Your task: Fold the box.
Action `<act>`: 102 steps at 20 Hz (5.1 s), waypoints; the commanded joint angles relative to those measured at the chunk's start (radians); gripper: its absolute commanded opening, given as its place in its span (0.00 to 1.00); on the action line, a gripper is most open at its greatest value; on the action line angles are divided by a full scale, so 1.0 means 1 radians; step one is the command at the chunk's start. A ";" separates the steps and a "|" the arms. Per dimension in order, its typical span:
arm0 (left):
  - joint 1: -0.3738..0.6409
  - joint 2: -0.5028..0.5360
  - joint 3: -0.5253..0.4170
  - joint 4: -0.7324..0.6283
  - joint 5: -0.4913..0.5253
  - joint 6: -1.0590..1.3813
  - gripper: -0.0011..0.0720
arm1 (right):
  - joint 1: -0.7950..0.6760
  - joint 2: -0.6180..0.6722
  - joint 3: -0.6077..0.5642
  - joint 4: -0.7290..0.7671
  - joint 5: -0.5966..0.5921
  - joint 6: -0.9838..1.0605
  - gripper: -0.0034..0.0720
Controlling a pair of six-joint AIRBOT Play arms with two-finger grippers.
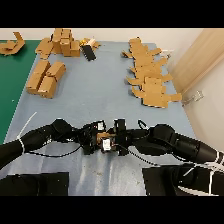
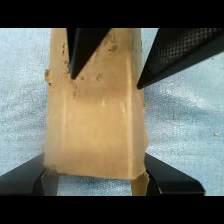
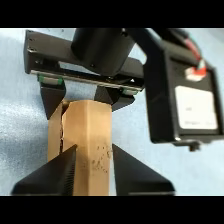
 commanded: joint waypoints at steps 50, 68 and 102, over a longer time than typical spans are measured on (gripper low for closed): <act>0.000 0.000 0.000 0.000 0.000 0.000 0.64 | -0.004 0.158 -0.354 0.553 0.459 1.300 0.05; 0.000 0.000 0.000 0.000 0.000 0.000 0.65 | -0.005 0.206 -0.336 0.447 0.402 1.300 0.05; 0.526 0.249 0.043 -0.033 0.380 -0.346 0.64 | -0.362 0.632 -0.320 -0.127 -0.034 1.860 0.05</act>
